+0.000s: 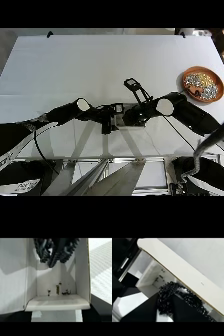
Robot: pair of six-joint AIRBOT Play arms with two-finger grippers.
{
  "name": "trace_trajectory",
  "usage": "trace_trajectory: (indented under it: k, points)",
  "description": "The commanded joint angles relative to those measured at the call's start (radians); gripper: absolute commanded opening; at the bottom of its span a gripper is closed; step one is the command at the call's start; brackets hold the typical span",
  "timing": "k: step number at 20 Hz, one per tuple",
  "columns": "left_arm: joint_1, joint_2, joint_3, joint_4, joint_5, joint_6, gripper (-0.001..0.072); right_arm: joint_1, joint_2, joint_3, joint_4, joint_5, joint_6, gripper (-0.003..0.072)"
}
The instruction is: Fold the box and place the chain.
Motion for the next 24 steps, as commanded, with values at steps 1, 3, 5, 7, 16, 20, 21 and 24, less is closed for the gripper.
trace_trajectory:
  k: [1,3,5,7,16,20,21,24]
  points:
    - [0.000,0.000,0.000,0.000,0.000,0.000,0.0373,0.001,0.002,0.000,-0.023,0.018,0.000,0.0321]
    - [0.000,0.000,0.000,0.000,0.000,0.000,0.0373,0.001,0.026,0.000,-0.026,0.032,0.000,0.0327]
    - [0.000,0.000,0.000,0.000,0.000,0.000,0.0373,0.001,0.097,0.000,-0.054,0.032,0.000,0.0326]
    - [0.000,0.000,0.000,0.000,0.000,0.000,0.0373,-0.010,0.184,0.000,-0.102,0.052,0.002,0.0324]
    - [0.000,0.000,0.000,0.000,0.000,0.000,0.0373,-0.487,0.318,-0.002,-0.385,0.207,0.130,0.0311]
    - [0.000,0.000,0.000,0.000,0.000,0.000,0.0373,-0.698,0.259,-0.050,-0.385,0.084,0.136,0.0251]
    - [0.000,0.000,0.000,0.000,0.000,0.000,0.0373,-0.728,0.232,-0.066,-0.385,0.050,0.162,0.0251]
    - [0.000,0.000,0.000,0.000,0.000,0.000,0.0373,-0.763,0.135,-0.103,-0.385,-0.066,0.232,0.0260]
